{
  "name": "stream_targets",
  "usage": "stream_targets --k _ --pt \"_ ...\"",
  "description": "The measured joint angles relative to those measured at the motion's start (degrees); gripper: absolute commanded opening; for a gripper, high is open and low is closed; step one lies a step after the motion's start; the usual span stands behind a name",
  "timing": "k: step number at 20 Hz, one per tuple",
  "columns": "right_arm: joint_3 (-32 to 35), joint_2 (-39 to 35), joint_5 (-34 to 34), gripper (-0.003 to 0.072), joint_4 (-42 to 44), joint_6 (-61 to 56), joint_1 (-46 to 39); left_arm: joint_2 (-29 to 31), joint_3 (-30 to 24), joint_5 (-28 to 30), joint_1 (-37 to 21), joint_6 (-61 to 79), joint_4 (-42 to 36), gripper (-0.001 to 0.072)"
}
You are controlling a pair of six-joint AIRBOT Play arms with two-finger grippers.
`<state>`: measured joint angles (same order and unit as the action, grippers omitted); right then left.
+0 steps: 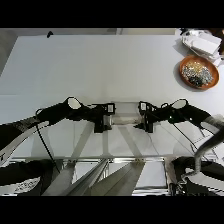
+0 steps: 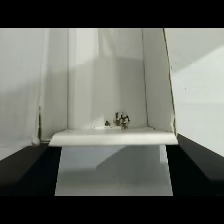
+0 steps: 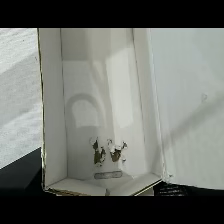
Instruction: Fold the box and place the chain.
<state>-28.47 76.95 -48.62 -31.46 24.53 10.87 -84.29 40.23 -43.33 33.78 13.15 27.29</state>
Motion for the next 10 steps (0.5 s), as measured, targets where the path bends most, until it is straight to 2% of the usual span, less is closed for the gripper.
stream_targets --k 7,8,9,10 --pt "0.0 0.0 0.0 0.0319 0.0 0.0 0.0 -0.59 0.0 0.92 0.09 1.73 -1.9 0.0681" --pt "0.0 0.0 0.0 0.0319 0.0 -0.02 0.0 -0.83 0.02 0.9 0.11 1.88 -2.1 0.0618" --pt "0.0 0.0 0.02 0.0319 0.0 -0.07 0.0 -1.07 0.02 0.94 0.13 1.95 -2.27 0.0605" --pt "0.0 0.0 0.02 0.0319 0.02 -0.13 0.0 -1.29 0.04 0.92 0.17 2.19 -2.43 0.0552"
